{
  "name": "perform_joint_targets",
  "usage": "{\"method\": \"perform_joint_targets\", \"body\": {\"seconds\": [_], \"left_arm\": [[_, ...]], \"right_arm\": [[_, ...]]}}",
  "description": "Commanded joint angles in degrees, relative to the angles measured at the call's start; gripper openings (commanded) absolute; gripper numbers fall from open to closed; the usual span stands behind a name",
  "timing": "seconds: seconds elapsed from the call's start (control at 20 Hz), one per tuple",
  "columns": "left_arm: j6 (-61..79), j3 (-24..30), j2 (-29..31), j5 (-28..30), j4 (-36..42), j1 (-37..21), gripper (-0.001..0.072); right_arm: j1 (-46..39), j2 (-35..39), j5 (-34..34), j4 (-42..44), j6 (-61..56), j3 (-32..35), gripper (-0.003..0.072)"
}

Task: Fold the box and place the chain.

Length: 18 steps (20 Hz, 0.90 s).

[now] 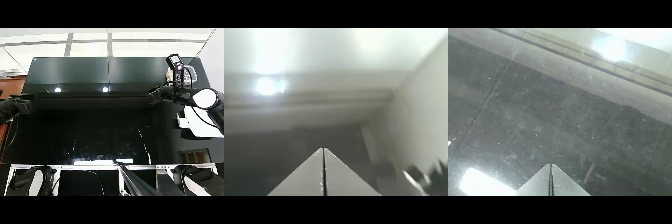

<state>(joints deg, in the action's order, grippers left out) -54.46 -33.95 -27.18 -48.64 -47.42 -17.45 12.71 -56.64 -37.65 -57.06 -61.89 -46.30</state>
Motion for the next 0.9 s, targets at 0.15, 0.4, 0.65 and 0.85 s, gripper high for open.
{"method": "perform_joint_targets", "body": {"seconds": [0.15, 0.4, 0.65, 0.85], "left_arm": [[0.0, 0.0, 0.0, 12.9, 0.3, 0.0, 0.0026], [-0.2, 0.2, -2.3, 4.8, 6.4, 0.4, 0.0177], [-9.9, 0.2, -10.0, -11.5, 5.0, 1.6, 0.0711], [-10.2, 0.2, -13.9, -10.1, 1.2, 1.6, 0.0710]], "right_arm": [[0.2, 0.0, 6.6, 7.3, 0.0, 0.0, 0.0011], [0.2, -0.1, 4.1, 9.9, -0.3, 0.0, 0.0720], [-13.8, -0.1, -5.4, -10.9, -13.0, 0.0, 0.0720], [-47.5, -0.9, -3.1, -14.7, -14.9, 0.0, 0.0720]]}}
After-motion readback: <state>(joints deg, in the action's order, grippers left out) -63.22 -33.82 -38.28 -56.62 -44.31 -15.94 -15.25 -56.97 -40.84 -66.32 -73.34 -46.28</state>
